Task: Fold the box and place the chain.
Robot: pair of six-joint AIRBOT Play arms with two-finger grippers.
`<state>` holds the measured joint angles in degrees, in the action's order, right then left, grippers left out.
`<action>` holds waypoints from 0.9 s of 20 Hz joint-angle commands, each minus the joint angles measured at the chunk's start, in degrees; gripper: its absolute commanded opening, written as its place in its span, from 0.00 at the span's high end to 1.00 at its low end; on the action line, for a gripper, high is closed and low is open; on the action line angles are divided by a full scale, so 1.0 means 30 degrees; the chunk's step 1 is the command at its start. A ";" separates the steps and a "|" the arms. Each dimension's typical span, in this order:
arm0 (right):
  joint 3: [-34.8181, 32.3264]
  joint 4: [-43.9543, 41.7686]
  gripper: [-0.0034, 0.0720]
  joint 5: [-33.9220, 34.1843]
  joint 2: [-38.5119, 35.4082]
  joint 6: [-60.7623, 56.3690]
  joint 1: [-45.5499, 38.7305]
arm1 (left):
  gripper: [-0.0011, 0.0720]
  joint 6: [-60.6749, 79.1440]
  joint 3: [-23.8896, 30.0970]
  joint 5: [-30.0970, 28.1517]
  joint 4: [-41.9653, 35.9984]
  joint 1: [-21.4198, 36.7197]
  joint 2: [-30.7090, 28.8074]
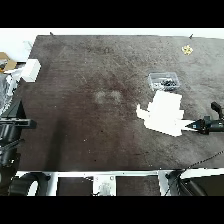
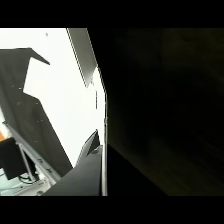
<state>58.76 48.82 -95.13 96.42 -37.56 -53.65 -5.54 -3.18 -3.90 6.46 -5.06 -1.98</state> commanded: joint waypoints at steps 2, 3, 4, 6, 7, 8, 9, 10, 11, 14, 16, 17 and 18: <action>-0.1887 -0.2266 0.95 -0.0233 -0.0998 0.1741 0.2535 | 0.97 0.0000 0.0007 -0.0007 0.0000 -0.0007 -0.0015; -0.2426 -0.3089 0.95 0.0131 -0.1158 0.1967 0.3628 | 0.97 0.0000 0.0000 -0.0007 0.0000 -0.0007 -0.0015; -0.2849 -0.3905 0.95 0.0539 -0.1253 0.2193 0.4721 | 0.97 0.0000 0.0000 -0.0007 0.0000 -0.0007 -0.0007; -0.3286 -0.5435 0.95 0.1749 -0.1260 0.2186 0.7322 | 0.97 0.0000 -0.0007 0.0007 0.0000 -0.0007 -0.0015; -0.3279 -0.5982 0.95 0.2608 -0.1260 0.2164 0.8582 | 0.97 0.0000 -0.0007 0.0007 0.0000 -0.0007 -0.0015; -0.3279 -0.6827 0.95 0.3308 -0.1260 0.2164 0.9967 | 0.97 0.0000 -0.0007 0.0015 0.0000 -0.0007 -0.0015; -0.3228 -0.7679 0.95 0.4051 -0.1260 0.2178 1.1154 | 0.97 0.0000 -0.0007 0.0015 0.0000 -0.0007 -0.0015; -0.3024 -0.8378 0.95 0.5093 -0.1253 0.2178 1.2386 | 0.97 -0.0015 -0.0007 0.0022 -0.0007 -0.0007 -0.0015; -0.2667 -0.8881 0.95 0.6105 -0.1246 0.2178 1.3537 | 0.97 -0.0015 -0.0007 0.0007 -0.0007 -0.0007 -0.0015; -0.1129 -0.8939 0.95 0.9129 -0.1239 0.2157 1.5963 | 0.97 -0.0168 -0.0007 0.0583 -0.0015 -0.0007 -0.0007; -0.0350 -0.9012 0.95 1.1446 -0.1239 0.2113 1.6866 | 0.92 -0.0102 -0.0015 0.2171 0.0007 -0.0007 -0.0015; -0.0233 -0.9114 0.95 1.2335 -0.1239 0.2106 1.7121 | 0.50 -0.0066 -0.0066 0.2878 -0.0036 -0.0007 -0.0007; -0.0233 -0.9282 0.95 1.2750 -0.1224 0.2339 1.7289 | 0.42 -0.0131 -0.0160 0.3891 -0.0109 -0.0007 -0.0007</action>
<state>56.27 22.70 -65.82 92.75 -31.09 -5.63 -5.98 -3.33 1.28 6.44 -5.06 -1.98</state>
